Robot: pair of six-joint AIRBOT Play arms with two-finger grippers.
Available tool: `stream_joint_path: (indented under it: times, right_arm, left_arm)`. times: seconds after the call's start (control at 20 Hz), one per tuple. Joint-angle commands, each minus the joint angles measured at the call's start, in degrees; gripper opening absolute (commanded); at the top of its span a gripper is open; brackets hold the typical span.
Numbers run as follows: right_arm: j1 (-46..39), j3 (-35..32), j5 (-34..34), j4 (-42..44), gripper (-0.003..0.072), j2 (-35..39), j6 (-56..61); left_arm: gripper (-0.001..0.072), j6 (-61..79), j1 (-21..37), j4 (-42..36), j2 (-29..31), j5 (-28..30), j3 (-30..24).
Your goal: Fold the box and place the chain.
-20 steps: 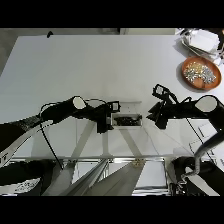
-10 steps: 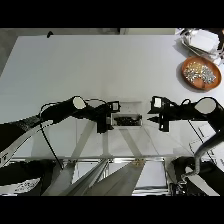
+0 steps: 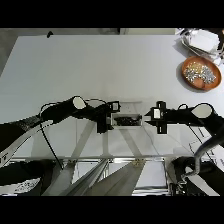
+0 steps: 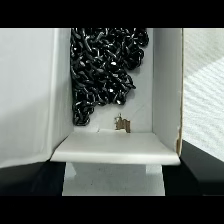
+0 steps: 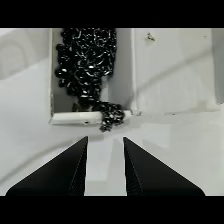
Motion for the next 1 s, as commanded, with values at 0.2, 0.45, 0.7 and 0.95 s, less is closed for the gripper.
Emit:
stream_joint_path:
  times: [0.2,0.45,0.7,0.95]
  right_arm:
    - [-0.04,-0.22,-2.12,4.98,0.0219,-4.96,-2.19]
    - [-0.04,-0.22,-2.58,4.98,0.0218,-5.35,-2.78]
    - [-0.04,-0.22,-2.56,5.01,0.0157,-5.49,-3.23]
    - [1.62,-0.22,-2.05,5.49,0.0156,-5.57,-3.23]
  left_arm:
    - [0.0316,0.02,0.00,0.00,0.00,0.02,0.04]
    - [0.0316,0.00,0.00,0.00,0.00,0.02,0.04]
    - [0.0316,0.00,0.00,0.00,0.00,0.02,0.04]
    - [0.0316,0.02,0.00,0.00,0.00,0.02,0.04]
